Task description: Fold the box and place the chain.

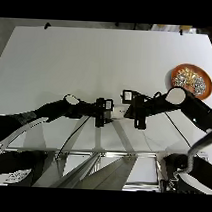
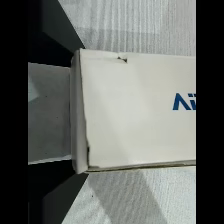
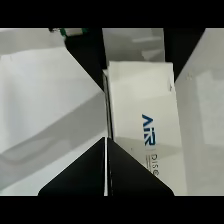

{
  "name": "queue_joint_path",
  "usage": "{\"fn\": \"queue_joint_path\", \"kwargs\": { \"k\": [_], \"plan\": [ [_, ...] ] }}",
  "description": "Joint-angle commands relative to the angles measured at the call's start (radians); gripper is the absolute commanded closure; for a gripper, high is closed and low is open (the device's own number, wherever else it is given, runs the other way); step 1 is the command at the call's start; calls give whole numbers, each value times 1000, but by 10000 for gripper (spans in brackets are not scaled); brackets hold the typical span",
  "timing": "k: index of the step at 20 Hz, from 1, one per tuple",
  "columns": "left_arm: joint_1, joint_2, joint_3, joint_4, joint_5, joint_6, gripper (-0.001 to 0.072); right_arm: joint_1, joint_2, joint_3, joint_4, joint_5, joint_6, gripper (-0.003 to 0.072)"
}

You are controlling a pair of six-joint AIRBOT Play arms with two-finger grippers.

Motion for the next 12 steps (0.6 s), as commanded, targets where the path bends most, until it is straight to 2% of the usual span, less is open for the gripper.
{"fn": "queue_joint_path", "kwargs": {
  "k": [1,6,12],
  "plan": [
    [0,0,0,0,0,0,398,-26,35,-1,35,-37,-24,671],
    [0,0,0,0,0,0,398,-74,-24,-35,24,-24,2,671],
    [0,0,0,0,0,0,398,-74,-28,-95,38,-56,0,671]
  ]
}}
